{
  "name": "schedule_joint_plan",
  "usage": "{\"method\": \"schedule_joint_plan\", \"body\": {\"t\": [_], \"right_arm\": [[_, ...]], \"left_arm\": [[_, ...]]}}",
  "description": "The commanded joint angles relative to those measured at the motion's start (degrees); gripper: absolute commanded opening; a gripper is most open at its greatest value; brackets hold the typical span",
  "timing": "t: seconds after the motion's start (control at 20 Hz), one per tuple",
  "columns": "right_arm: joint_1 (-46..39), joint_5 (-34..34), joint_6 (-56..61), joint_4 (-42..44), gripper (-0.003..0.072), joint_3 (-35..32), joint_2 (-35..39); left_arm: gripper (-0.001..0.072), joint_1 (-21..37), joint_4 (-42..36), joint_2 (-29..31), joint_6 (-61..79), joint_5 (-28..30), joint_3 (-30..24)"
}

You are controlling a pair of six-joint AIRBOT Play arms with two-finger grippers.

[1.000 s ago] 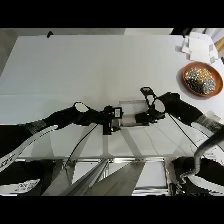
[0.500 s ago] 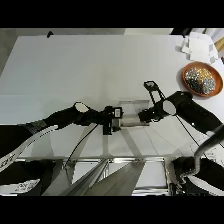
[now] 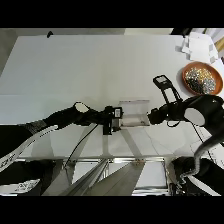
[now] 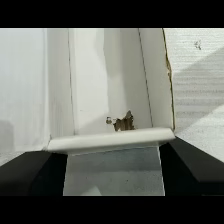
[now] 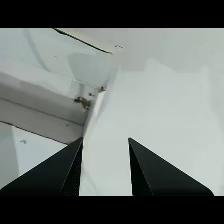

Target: Fold the box and place the chain.

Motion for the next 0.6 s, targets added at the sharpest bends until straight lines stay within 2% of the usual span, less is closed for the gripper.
{"method": "schedule_joint_plan", "body": {"t": [0.0,0.15,0.35,0.55], "right_arm": [[0.00,2.19,-0.46,-2.29,0.0317,0.07,3.80],[0.00,2.10,-0.46,-2.69,0.0316,0.07,3.78],[-0.50,-4.90,-0.15,-8.15,0.0316,0.07,3.78],[-11.23,-13.03,-0.42,-7.06,0.0314,0.26,3.28]], "left_arm": [[0.0068,0.00,0.02,-0.02,0.00,0.00,-0.02],[0.0068,0.00,0.02,-0.02,0.00,0.00,-0.02],[0.0068,0.00,0.02,-0.02,0.00,0.00,-0.02],[0.0068,0.00,0.02,-0.02,0.00,0.00,-0.02]]}}
